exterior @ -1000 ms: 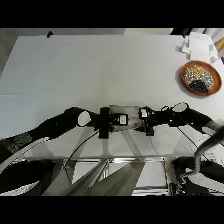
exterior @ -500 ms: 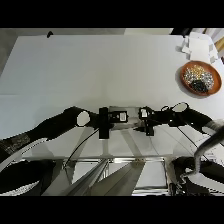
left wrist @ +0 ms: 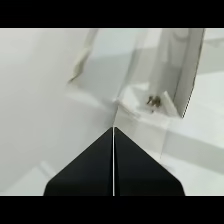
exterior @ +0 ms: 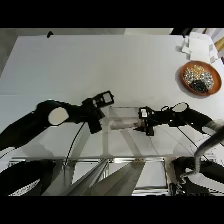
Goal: Fold the box and place the chain.
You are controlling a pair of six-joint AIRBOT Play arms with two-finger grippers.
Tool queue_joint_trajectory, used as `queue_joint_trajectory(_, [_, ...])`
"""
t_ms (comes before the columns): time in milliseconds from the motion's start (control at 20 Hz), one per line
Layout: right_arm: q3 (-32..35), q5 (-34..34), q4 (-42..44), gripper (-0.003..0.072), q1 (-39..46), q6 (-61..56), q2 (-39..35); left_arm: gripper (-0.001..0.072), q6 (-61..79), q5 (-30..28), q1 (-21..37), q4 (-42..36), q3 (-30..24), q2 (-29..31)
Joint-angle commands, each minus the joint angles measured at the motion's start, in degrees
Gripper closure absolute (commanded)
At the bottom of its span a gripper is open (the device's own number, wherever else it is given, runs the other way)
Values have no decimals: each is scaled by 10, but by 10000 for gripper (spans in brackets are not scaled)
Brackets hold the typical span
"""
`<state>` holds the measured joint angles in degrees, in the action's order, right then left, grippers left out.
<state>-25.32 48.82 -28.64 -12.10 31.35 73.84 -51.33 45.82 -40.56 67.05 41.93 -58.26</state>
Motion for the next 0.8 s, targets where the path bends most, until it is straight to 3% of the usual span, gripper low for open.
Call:
queue_joint_trajectory(0, [0,0,0,348,0,0,0,707,-177,86,30,85,-2,74])
queue_joint_trajectory(150, [0,0,0,348,0,0,0,705,-285,74,46,99,-48,113])
queue_joint_trajectory(350, [0,0,0,348,0,0,0,704,-367,11,71,59,-139,114])
queue_joint_trajectory(500, [0,0,0,348,0,0,0,705,-377,-29,72,-9,-173,86])
queue_joint_trajectory(750, [0,0,0,348,0,0,0,707,-376,-77,71,-89,-174,2])
